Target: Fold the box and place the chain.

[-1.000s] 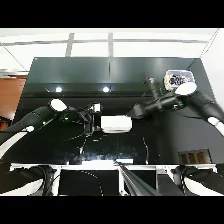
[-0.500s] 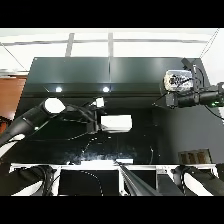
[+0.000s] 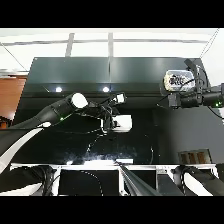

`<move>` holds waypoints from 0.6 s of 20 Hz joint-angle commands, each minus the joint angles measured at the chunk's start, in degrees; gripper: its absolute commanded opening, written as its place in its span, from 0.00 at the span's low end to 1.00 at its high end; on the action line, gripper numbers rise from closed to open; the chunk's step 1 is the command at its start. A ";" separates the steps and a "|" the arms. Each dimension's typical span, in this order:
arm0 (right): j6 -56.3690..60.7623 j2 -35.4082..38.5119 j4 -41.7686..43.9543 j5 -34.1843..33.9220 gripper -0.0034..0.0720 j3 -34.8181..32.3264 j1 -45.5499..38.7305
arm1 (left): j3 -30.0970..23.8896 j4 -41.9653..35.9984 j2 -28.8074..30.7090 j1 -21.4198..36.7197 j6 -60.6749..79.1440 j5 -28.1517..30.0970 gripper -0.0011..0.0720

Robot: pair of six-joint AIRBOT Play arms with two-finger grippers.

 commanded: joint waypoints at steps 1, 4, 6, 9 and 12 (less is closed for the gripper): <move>0.00 0.04 -0.35 0.17 0.06 0.04 -0.04 | 0.98 3.85 -1.36 -0.35 -1.22 -2.49 1.00; 0.02 0.02 -0.33 0.15 0.06 0.04 -0.04 | 0.98 7.34 -1.75 -0.33 -1.51 -2.67 1.00; 0.02 0.02 -0.31 0.15 0.06 0.04 -0.04 | 0.98 7.15 -1.79 -0.39 -1.51 -2.99 1.00; 0.02 0.02 -0.33 -0.42 0.06 0.04 -0.04 | 0.96 6.75 -2.73 -0.46 -1.68 -2.80 1.00; 0.04 0.02 -0.31 -1.05 0.06 0.04 -0.04 | 0.96 7.10 -5.31 -1.70 -1.86 -0.50 1.00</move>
